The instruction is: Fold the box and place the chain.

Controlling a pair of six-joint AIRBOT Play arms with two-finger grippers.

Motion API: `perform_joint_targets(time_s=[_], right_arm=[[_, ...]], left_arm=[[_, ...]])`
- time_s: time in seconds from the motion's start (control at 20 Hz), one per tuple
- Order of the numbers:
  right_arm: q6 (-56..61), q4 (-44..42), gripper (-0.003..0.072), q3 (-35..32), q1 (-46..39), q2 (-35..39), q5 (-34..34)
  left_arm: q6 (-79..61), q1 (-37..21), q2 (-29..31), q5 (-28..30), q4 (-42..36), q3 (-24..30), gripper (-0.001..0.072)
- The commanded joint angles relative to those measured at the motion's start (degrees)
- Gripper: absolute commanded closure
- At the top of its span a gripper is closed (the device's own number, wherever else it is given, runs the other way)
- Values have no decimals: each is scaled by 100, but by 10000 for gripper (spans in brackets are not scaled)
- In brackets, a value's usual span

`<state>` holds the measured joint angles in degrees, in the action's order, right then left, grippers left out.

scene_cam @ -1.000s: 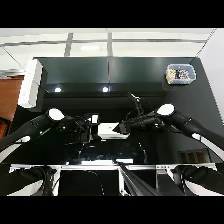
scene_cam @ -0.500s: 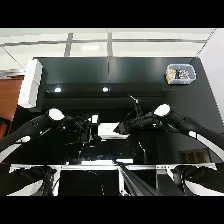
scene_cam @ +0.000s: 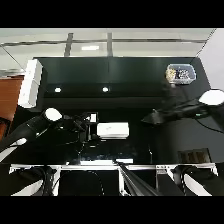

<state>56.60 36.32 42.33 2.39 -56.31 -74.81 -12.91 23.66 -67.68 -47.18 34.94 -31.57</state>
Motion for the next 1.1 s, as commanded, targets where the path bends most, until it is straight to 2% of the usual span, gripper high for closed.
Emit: perform_joint_targets(time_s=[0.0, 0.1, 0.25, 0.4, 0.55, 0.7, 0.8, 1.05], right_arm=[[208, 791, 674, 33, -1161, 693, -660], [214, 813, 673, 31, -1467, 737, -702], [223, 745, 674, -59, -1478, 737, -356], [256, 553, 673, -221, -1475, 737, 94], [260, 529, 674, -260, -1475, 734, 153], [260, 531, 674, -260, -1475, 734, 83], [258, 533, 673, -260, -1475, 737, 85], [256, 544, 674, -260, -1475, 734, 162]], left_arm=[[616, -140, 555, -284, 535, -2, -7], [708, -221, 1001, -457, 361, -4, -7], [726, -129, 1287, -273, -817, -26, -2], [935, 313, 645, 52, -1285, -289, -2], [1025, 715, -332, 46, -1296, -769, -1], [1333, 754, -979, -177, -1296, -1134, -1], [1333, 756, -1139, -435, -1285, -1259, -2], [1333, 780, -1189, -660, -938, -1290, -2]])
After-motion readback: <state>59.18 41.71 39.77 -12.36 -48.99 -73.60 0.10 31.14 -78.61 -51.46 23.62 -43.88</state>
